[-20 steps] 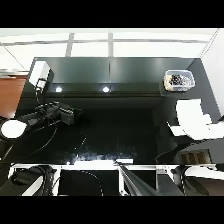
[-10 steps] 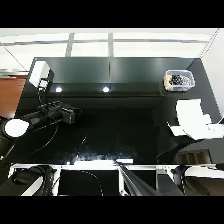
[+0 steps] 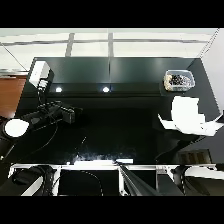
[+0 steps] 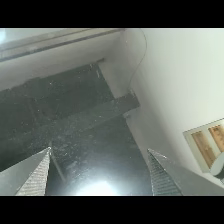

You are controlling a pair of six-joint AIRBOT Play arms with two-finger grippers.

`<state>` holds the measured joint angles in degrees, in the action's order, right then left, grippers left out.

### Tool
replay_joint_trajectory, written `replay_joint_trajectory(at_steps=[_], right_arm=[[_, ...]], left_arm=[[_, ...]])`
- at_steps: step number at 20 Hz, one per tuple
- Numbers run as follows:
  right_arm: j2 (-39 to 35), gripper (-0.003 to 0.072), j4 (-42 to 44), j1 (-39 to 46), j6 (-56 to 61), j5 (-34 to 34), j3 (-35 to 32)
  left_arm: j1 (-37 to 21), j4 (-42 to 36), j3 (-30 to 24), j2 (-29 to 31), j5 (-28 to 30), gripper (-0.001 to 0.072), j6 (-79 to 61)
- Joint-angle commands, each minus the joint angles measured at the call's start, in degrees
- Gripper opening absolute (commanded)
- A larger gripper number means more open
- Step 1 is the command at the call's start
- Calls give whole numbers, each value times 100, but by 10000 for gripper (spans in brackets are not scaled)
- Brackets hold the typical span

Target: Fold the box and place the chain.

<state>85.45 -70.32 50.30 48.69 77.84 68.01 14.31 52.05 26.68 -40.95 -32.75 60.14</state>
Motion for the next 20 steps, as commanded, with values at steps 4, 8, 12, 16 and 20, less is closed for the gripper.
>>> replay_joint_trajectory(at_steps=[4,8,12,16,20], right_arm=[[-743,9,1576,-13,-264,-13,-404],[-1303,9,2111,-111,-291,-50,-927],[-1947,9,3241,-662,-393,-398,-1858],[-2306,9,4730,-2184,-444,-863,-2767],[-2780,9,4824,-4118,-317,-2022,-3316]], left_arm=[[0,2,2,-4,-42,709,-2],[0,0,2,-4,-81,709,-2],[0,0,2,-4,9,709,-22],[0,-4,2,-4,151,709,-20],[28,-22,0,-7,107,709,-20]])
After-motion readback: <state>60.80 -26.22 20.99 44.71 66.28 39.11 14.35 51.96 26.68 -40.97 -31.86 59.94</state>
